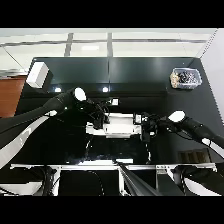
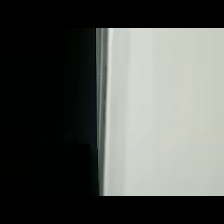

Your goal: Fold the box and place the chain.

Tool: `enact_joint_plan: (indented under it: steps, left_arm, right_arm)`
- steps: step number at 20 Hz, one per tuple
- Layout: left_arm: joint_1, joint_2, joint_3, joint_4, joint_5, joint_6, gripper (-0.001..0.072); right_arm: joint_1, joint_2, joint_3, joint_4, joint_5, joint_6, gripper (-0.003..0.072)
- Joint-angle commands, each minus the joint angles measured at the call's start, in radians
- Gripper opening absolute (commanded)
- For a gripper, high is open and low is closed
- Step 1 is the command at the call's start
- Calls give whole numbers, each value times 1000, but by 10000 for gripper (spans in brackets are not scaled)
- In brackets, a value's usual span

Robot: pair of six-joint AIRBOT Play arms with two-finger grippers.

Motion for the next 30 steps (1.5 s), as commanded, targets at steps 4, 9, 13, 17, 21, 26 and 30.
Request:
enact_joint_plan:
  steps: [4, 9, 13, 17, 21, 26, 30]
  left_arm:
    - [0, 0, 1, 1, 2, -1, 26]
    - [0, 0, 1, 1, 2, -1, 26]
    - [0, 0, 1, 1, 2, -1, 26]
    - [0, 0, 1, 1, 3, -1, 26]
    - [0, 0, 1, 1, 3, -1, 26]
    - [0, 0, 1, 2, 1, 0, 26]
    - [-2, 0, 1, 2, -2, 21, 26]
  right_arm:
    - [17, -6, 2, -69, -42, 92, 697]
    - [17, -15, 11, -84, -40, 114, 697]
    - [17, -21, 18, -90, -36, 126, 697]
    - [17, -26, 23, -99, -26, 130, 697]
    - [17, -27, 24, -106, -5, 120, 696]
    - [17, -27, 56, -103, 18, 100, 697]
    - [16, -27, 58, -54, 0, 98, 697]
